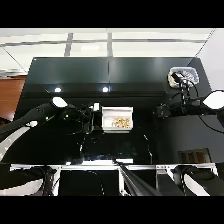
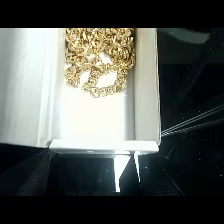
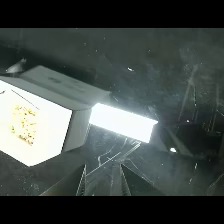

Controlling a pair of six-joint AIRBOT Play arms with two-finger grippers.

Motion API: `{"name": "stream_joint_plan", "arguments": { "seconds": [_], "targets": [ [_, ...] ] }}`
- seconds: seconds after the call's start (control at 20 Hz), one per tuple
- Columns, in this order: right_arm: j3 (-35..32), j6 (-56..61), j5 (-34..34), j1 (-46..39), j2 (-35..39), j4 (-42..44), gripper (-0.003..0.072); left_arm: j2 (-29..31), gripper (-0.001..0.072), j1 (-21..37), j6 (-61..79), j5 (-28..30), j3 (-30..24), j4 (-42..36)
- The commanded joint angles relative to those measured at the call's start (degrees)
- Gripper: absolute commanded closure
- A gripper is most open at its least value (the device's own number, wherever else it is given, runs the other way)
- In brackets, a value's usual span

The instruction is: Fold the box and place the chain.

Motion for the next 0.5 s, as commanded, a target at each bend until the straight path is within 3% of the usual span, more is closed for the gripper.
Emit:
{"name": "stream_joint_plan", "arguments": {
  "seconds": [0.0,0.2,0.25,0.35,0.4,0.45],
  "targets": [
    [-0.02,-0.02,-0.94,0.24,0.00,0.26,0.0446,-0.24,-0.0005,-1.14,-0.70,0.52,0.37,1.03],
    [-0.02,-0.02,-2.67,1.97,-0.02,1.53,0.0446,-0.24,0.0026,-2.47,-0.87,2.19,0.37,1.03],
    [-0.02,-0.02,-3.50,2.56,-0.02,1.49,0.0446,-0.24,0.0103,-2.54,-0.87,2.23,0.37,1.03],
    [-0.02,0.00,-6.82,3.65,-0.02,1.51,0.0446,-0.24,0.0374,-2.54,-0.87,2.21,0.37,1.03],
    [-0.02,0.15,-9.55,4.28,-0.11,1.55,0.0445,-0.24,0.0413,-2.56,-0.87,2.21,0.37,1.03],
    [-0.02,1.53,-12.55,4.98,-0.42,1.70,0.0390,-0.24,0.0415,-2.56,-0.87,2.21,0.37,1.03]
  ]
}}
